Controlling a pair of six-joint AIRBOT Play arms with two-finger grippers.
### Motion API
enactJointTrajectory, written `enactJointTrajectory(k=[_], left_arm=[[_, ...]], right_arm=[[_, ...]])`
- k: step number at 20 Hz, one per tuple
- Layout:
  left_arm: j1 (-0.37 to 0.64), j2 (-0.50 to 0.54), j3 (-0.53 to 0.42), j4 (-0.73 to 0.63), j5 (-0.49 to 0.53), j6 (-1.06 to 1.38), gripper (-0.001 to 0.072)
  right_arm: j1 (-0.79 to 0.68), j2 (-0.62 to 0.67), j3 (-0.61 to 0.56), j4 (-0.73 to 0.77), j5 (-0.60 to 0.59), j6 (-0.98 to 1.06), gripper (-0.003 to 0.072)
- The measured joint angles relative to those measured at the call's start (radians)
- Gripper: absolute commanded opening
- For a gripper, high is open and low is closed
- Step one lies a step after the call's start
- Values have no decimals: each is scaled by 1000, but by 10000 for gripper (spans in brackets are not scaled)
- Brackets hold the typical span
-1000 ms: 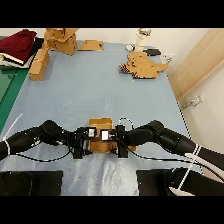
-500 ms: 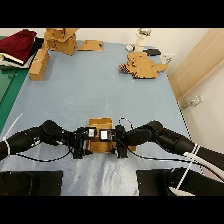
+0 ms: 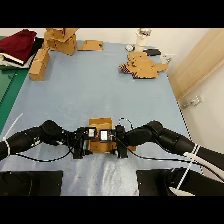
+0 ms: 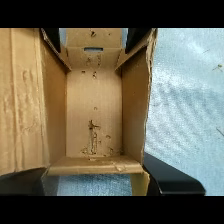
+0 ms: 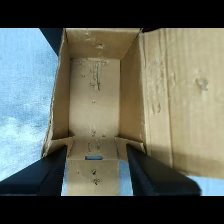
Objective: Fold the box.
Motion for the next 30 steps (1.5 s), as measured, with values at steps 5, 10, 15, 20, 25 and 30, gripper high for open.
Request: enactJointTrajectory(k=[5, 10, 15, 20, 25, 30], left_arm=[[0, 0, 0, 0, 0, 0, 332], [0, 0, 0, 0, 1, -2, 332], [0, 0, 0, 0, 1, 0, 332], [0, 0, 0, 0, 0, 0, 332], [0, 0, 0, 0, 0, 0, 332], [0, 0, 0, 0, 0, 0, 332]], right_arm=[[0, 3, 0, -19, -10, 14, 567], [0, 59, -1, -221, -137, 256, 5], [-16, 156, 0, -519, -304, 769, 4], [-126, 212, -5, -599, -378, 1260, 4], [-201, 203, -17, -501, -347, 1445, 4], [-216, 181, -77, -385, -275, 1484, 4]])
